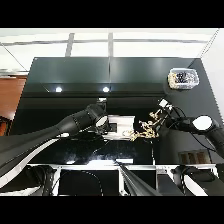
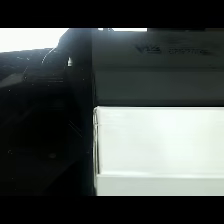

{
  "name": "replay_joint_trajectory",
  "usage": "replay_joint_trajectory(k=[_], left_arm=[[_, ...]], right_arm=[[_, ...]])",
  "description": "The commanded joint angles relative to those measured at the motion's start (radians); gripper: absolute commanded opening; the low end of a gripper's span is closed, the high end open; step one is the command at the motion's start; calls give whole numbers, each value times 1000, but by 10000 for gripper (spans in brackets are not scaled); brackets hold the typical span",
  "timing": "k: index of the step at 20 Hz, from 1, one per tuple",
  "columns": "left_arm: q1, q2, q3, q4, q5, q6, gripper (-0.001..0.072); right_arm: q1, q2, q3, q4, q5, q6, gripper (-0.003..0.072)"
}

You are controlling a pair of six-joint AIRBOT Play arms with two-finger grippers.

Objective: Fold the box and place the chain.

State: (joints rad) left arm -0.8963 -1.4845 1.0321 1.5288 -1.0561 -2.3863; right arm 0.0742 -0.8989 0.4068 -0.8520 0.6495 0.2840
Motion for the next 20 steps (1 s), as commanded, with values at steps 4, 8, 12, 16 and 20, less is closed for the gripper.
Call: replay_joint_trajectory(k=[4,8,12,16,20], left_arm=[[1,0,0,0,0,0,31],[0,0,0,0,0,0,31],[0,0,0,0,0,0,31],[0,0,0,0,0,0,31],[0,0,0,0,0,0,31]], right_arm=[[-6,-101,-21,74,-261,-70,710],[-19,-149,-21,75,-366,159,710],[-61,-149,-22,74,-269,247,709],[-80,-149,-24,73,-236,299,709],[-80,-149,-24,62,-159,299,709]])
